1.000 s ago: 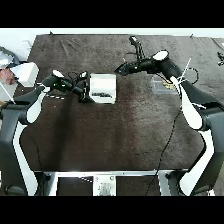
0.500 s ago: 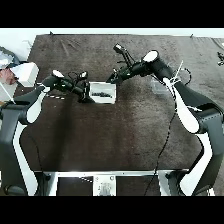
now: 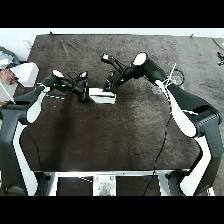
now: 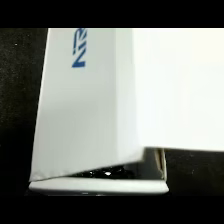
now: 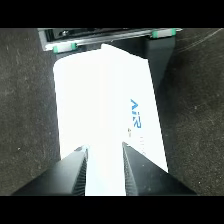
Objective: Fold the box and place the chain.
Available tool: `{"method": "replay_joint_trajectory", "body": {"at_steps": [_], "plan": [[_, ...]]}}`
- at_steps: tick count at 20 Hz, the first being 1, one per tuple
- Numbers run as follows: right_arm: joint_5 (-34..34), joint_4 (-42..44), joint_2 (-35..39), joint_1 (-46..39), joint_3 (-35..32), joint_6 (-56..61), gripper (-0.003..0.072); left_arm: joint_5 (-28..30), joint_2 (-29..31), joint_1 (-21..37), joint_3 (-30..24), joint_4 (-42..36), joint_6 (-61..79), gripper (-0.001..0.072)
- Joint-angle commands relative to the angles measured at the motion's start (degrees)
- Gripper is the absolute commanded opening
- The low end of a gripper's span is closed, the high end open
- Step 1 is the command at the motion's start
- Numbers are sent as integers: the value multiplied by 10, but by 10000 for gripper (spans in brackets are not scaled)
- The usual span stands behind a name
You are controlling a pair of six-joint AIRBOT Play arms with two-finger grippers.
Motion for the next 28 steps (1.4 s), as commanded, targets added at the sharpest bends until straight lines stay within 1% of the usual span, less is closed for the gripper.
{"method": "replay_joint_trajectory", "body": {"at_steps": [1,4,7,8,9,15,16,17,20,21,24,28], "plan": [[-2,-12,0,4,0,-3,270,0,0,0,0,0,0,370],[-14,-15,0,8,0,-3,270,0,0,0,0,0,0,370],[-15,-18,0,16,0,-31,273,0,0,0,0,0,0,370],[-15,-19,0,21,0,-33,329,0,0,0,0,0,0,370],[-12,-22,0,24,0,-33,344,0,0,0,0,0,0,370],[-12,-54,0,26,0,-33,346,0,0,0,0,0,0,370],[-17,-58,0,26,0,-33,408,0,0,0,0,0,0,370],[-25,-59,0,26,0,-33,453,0,0,0,0,0,0,370],[-44,-61,-1,26,0,-34,451,0,0,0,1,0,0,370],[-54,-66,-2,26,0,-35,431,0,0,0,0,0,0,370],[-81,-68,-2,26,0,-35,426,0,0,0,0,0,0,370],[-74,-68,-2,26,0,-39,425,0,0,0,0,0,0,370]]}}
